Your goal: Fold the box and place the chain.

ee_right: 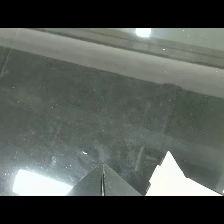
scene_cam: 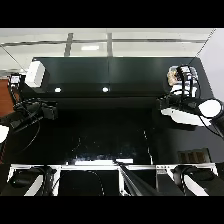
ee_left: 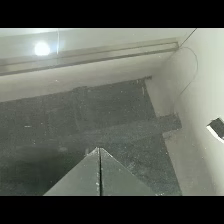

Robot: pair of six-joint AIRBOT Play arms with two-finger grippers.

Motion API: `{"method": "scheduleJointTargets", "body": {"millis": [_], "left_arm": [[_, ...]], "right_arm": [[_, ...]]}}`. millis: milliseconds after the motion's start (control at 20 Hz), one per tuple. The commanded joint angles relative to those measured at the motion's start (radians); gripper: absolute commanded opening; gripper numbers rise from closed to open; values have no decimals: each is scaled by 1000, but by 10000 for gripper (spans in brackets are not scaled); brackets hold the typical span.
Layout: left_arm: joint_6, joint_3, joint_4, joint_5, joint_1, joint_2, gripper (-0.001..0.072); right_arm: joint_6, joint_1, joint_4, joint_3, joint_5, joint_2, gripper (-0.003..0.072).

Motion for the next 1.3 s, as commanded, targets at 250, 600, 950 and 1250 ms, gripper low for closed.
{"method": "scheduleJointTargets", "body": {"millis": [250, 600, 950, 1250], "left_arm": [[0, 0, 0, 0, 1, 1, 27], [0, 0, 0, 0, 1, 1, 27], [0, -1, 0, 27, 1, -23, 27], [0, -1, 1, 23, 1, -56, 706]], "right_arm": [[0, 1, 0, 0, 0, 0, 12], [0, 1, 0, 0, 0, 0, 12], [1, 2, 55, 0, -98, 0, 12], [1, 2, 61, 0, -83, -1, 425]]}}
